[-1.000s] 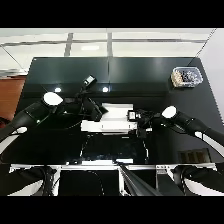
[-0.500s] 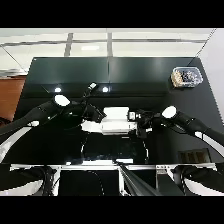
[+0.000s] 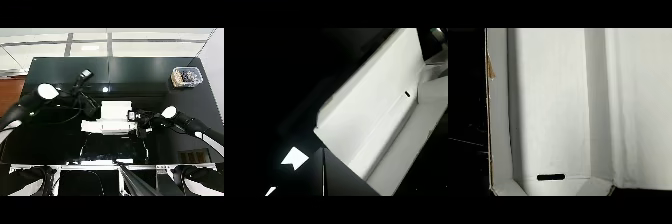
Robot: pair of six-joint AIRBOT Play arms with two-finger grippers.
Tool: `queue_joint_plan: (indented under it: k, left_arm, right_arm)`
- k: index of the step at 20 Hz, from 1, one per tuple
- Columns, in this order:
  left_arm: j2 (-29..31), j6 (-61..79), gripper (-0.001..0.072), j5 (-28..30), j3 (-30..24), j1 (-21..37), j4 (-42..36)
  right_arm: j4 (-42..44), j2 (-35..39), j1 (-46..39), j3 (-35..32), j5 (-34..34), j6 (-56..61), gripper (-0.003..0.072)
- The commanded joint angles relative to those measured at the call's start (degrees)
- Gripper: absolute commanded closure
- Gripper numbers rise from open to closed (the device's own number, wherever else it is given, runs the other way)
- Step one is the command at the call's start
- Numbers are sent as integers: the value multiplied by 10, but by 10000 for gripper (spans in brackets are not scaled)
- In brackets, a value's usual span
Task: Fold the box and place the chain.
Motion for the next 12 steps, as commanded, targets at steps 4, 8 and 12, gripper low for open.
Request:
queue_joint_plan:
  k: [4,8,12]
  left_arm:
    - [88,89,678,-96,-97,21,-41]
    - [85,316,-4,-47,-166,5,-23]
    - [69,396,-2,59,-167,-3,38]
  right_arm:
    - [0,0,1,0,-1,0,455]
    - [0,0,1,0,-1,0,455]
    - [0,0,1,0,-1,0,455]
